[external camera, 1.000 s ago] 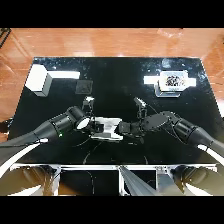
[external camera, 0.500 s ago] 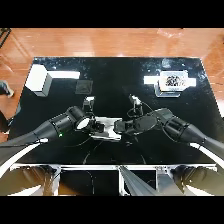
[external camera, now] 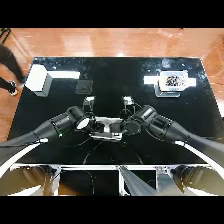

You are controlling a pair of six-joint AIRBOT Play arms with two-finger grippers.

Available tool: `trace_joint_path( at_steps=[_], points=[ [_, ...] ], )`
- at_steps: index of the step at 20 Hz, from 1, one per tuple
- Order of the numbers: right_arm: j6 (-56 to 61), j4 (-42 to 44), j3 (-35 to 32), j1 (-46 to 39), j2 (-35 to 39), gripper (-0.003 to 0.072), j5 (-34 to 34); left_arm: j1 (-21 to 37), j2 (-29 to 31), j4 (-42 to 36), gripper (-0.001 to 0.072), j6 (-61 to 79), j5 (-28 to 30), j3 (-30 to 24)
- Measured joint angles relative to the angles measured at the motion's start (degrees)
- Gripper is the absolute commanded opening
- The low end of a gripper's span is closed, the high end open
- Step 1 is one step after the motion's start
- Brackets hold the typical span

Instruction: Fold the box and place the chain.

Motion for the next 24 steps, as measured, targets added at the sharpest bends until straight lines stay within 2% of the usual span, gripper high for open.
trace_joint_path(
  at_steps=[8,24],
  points=[
    [4.8,-3.8,4.9,1.9,-4.4,0.0427,-6.3,0.0,0.0,0.0,0.0022,-0.1,0.0,0.0],
    [12.3,-7.9,5.4,2.0,-6.8,0.0426,-5.5,0.0,0.0,0.0,0.0022,0.0,0.0,0.0]
  ],
)
